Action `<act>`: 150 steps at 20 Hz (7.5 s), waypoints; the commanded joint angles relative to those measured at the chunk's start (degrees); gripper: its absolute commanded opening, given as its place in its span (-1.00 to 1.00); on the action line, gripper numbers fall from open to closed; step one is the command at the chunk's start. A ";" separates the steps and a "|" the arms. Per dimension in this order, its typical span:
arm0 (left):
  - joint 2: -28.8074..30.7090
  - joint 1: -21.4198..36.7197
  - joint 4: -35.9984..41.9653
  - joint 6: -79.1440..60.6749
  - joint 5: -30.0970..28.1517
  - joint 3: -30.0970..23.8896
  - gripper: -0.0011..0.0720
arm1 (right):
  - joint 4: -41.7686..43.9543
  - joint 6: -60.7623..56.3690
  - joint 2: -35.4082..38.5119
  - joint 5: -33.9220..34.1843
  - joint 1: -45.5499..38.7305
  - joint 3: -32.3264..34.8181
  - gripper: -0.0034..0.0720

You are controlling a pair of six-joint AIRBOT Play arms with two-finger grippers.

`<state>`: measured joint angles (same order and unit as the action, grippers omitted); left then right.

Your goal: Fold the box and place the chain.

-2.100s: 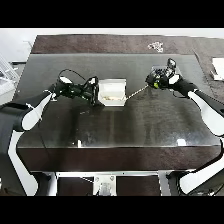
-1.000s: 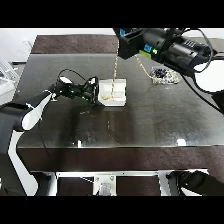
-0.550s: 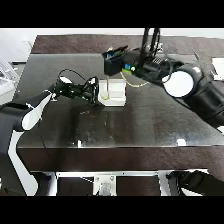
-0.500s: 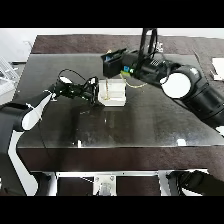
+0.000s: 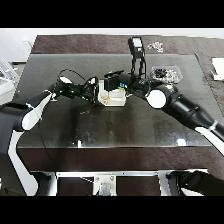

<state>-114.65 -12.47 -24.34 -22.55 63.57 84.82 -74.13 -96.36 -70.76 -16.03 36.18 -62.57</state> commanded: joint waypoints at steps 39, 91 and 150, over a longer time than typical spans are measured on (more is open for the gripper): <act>0.02 0.02 0.00 0.00 0.11 0.04 0.36 | -5.14 -3.56 -6.45 -1.64 -8.22 1.20 0.54; 0.02 0.02 0.00 0.00 0.52 0.04 0.36 | -28.35 -9.60 10.82 -3.61 4.02 -20.24 -0.89; 0.02 0.02 -0.02 0.00 0.39 0.04 0.36 | -22.34 -31.45 -30.40 5.46 -31.50 -7.23 -0.87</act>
<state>-114.67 -12.47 -24.34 -22.55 63.96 84.82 -96.88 -128.73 -100.07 -10.46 4.86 -68.36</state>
